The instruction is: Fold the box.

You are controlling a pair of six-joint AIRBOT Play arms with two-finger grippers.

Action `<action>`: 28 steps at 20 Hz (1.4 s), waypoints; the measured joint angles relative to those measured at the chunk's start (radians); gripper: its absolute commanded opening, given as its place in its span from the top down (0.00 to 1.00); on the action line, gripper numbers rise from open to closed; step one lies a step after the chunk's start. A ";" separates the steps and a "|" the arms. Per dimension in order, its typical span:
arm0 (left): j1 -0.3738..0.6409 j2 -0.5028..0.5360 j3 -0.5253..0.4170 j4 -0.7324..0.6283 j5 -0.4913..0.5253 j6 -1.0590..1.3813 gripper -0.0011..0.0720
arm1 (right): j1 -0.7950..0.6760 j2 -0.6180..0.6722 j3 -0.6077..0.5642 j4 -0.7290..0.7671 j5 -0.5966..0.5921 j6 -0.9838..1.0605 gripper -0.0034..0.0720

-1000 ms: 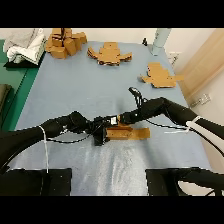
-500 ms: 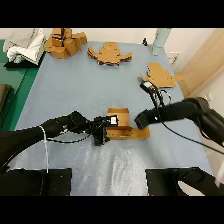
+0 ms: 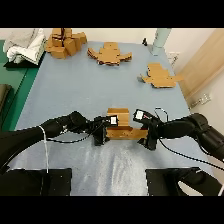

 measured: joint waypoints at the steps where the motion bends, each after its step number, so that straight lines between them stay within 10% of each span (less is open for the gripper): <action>1: 0.000 0.000 0.000 0.000 0.000 0.000 0.34 | 0.000 -0.031 -0.005 0.004 0.045 -0.056 0.09; 4: 0.000 0.000 0.000 0.000 -0.001 0.000 0.34 | 0.002 -0.112 -0.013 0.045 0.153 -0.230 0.14; 7: 0.000 0.000 0.000 0.000 -0.001 0.000 0.34 | 0.002 -0.152 -0.016 0.093 0.223 -0.364 0.59; 17: 0.000 0.000 0.000 0.000 -0.002 0.000 0.34 | 0.012 -0.199 -0.018 0.243 0.284 -0.532 0.61; 20: 0.000 0.000 0.000 0.000 -0.002 0.000 0.34 | 0.030 -0.217 -0.018 0.267 0.303 -0.546 0.58; 23: 0.000 0.000 0.000 0.000 -0.002 0.000 0.34 | 0.044 -0.239 -0.018 0.281 0.322 -0.551 0.08; 28: 0.000 0.000 0.000 0.000 -0.002 0.000 0.34 | 0.050 -0.259 -0.018 0.288 0.336 -0.554 0.08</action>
